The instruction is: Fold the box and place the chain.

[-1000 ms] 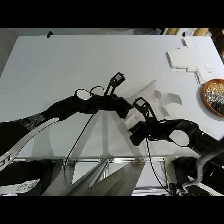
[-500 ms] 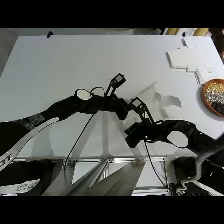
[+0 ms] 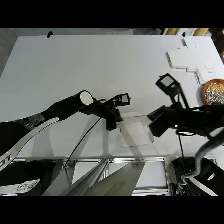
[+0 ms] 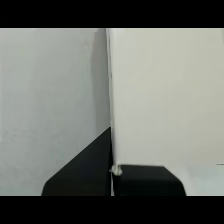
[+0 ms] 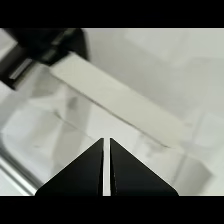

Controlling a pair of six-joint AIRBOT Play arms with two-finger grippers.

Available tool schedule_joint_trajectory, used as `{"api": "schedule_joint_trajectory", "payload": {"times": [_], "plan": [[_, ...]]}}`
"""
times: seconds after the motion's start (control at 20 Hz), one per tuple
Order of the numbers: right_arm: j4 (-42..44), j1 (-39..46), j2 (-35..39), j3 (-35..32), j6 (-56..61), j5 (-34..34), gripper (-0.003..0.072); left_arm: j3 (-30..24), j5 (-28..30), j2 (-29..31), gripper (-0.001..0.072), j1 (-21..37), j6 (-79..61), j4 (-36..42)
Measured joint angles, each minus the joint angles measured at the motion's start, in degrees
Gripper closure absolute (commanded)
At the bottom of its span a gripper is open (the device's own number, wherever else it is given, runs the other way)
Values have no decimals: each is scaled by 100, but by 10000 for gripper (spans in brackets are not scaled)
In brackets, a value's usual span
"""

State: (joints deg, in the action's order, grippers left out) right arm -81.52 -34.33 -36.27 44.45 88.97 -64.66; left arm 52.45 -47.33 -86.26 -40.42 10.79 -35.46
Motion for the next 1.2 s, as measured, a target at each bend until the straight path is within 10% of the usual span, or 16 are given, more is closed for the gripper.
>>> {"api": "schedule_joint_trajectory", "payload": {"times": [1.2], "plan": [[-1360, 894, 313, -299, -691, -796, 626, 219, 208, -48, 703, -177, -304, -590]]}}
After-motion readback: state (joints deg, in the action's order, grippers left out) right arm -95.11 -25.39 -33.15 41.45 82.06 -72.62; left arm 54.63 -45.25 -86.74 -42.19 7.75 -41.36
